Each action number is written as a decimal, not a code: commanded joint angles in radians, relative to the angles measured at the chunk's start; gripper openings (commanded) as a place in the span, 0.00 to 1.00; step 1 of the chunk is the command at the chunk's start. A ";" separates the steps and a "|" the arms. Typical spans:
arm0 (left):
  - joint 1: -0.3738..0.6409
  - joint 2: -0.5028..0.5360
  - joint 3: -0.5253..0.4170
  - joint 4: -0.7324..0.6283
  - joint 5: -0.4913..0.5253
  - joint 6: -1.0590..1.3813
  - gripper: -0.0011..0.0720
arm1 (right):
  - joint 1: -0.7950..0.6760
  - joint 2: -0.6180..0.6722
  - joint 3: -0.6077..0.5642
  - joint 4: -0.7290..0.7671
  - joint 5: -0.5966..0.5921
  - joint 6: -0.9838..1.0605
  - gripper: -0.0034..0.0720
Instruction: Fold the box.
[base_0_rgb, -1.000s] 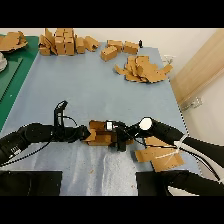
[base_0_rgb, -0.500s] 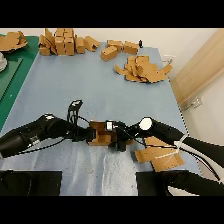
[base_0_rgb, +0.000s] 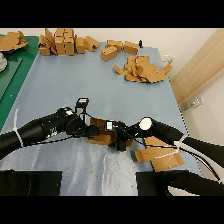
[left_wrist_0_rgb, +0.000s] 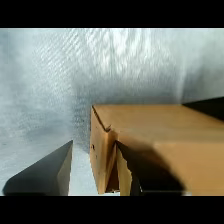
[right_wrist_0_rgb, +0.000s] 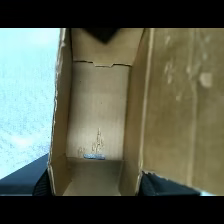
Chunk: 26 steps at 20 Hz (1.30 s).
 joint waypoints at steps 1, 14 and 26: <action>-0.005 -0.015 0.027 0.032 -0.027 -0.029 0.58 | 0.000 0.000 0.000 -0.001 0.001 0.000 0.81; -0.003 -0.100 0.035 -0.101 -0.040 0.211 0.58 | 0.000 0.000 0.000 -0.001 0.000 0.000 0.81; -0.005 -0.157 0.115 -0.098 -0.069 0.301 0.58 | 0.000 0.000 0.000 -0.001 0.000 0.000 0.81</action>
